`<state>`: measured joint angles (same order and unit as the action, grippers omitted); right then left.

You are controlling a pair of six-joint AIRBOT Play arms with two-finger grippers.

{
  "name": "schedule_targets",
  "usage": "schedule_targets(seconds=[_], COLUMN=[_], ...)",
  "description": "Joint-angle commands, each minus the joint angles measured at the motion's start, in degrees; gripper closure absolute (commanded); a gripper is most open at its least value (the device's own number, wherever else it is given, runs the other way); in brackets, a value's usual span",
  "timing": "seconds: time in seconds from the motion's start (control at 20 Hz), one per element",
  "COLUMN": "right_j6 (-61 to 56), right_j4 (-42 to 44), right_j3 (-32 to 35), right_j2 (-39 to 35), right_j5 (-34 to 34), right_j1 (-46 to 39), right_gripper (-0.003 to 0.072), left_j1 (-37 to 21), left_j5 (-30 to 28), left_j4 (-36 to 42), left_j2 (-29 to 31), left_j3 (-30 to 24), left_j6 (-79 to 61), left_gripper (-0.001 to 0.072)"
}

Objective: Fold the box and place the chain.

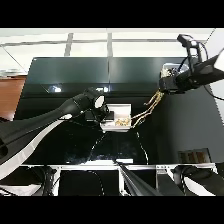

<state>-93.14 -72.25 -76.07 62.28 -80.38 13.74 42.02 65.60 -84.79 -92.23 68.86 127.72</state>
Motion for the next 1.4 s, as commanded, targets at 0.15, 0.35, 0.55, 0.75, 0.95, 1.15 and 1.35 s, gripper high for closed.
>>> schedule_targets(seconds=[0.15, 0.35, 0.55, 0.75, 0.95, 1.15, 1.35], right_j6=[9.7, 11.5, 12.2, 12.2, 12.1, 9.8, 7.4], right_j4=[30.1, 38.5, 41.2, 42.1, 41.2, 32.2, 21.3], right_j3=[-2.6, -7.0, -14.3, -17.7, -17.7, -14.3, -6.8], right_j2=[-3.0, -3.0, -3.0, -3.0, -1.7, 0.1, 0.1], right_j5=[1.5, 4.2, 8.3, 12.6, 9.4, 5.3, 2.6], right_j1=[0.0, 0.0, 0.0, 0.0, 0.6, 5.2, 6.7], right_gripper=[0.067, 0.067, 0.067, 0.067, 0.067, 0.067, 0.067], left_j1=[0.0, 0.0, 0.0, 0.0, 0.0, 0.0, 0.0], left_j5=[0.0, 0.0, 0.0, 0.0, 0.0, 0.0, 0.0], left_j4=[0.0, 0.0, 0.0, 0.0, 0.0, 0.0, 0.0], left_j2=[0.0, 0.0, 0.0, 0.0, 0.0, 0.0, 0.0], left_j3=[0.0, 0.0, 0.0, 0.0, 0.0, 0.0, 0.0], left_j6=[0.0, 0.0, 0.0, 0.0, 0.0, 0.0, 0.0], left_gripper=[0.0679, 0.068, 0.0679, 0.0679, 0.068, 0.0679, 0.0679])
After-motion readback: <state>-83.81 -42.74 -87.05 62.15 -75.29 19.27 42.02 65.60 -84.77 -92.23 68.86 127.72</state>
